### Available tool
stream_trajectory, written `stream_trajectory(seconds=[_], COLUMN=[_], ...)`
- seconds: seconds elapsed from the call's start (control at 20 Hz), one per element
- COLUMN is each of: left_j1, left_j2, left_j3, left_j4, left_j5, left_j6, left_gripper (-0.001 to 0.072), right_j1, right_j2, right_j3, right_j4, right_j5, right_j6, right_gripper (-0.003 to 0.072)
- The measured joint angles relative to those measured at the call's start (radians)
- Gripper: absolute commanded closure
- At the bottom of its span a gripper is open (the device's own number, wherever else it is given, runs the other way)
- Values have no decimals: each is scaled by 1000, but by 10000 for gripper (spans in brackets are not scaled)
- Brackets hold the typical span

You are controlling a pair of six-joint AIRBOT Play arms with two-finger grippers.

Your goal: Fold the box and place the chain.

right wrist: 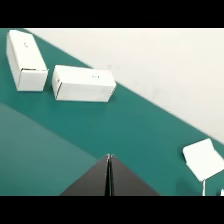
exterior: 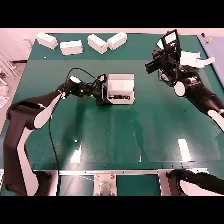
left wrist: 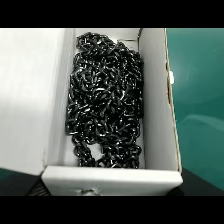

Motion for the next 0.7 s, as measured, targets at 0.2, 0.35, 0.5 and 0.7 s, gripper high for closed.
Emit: stream_trajectory(seconds=[0.2, 0.35, 0.5, 0.7], left_j1=[0, 0, 0, 0], left_j2=[0, 0, 0, 0], left_j3=[0, 0, 0, 0], left_j4=[0, 0, 0, 0], left_j5=[0, 0, 0, 0], left_j6=[0, 0, 0, 0], left_gripper=[148, 148, 148, 147], right_j1=[-34, -81, -126, -187], right_j2=[-86, -141, -189, -264], right_j3=[10, 19, 35, 71], right_j4=[-31, -92, -195, -392], right_j5=[-104, -134, -172, -294], right_j6=[57, 195, 385, 726], right_gripper=[681, 682, 682, 681])
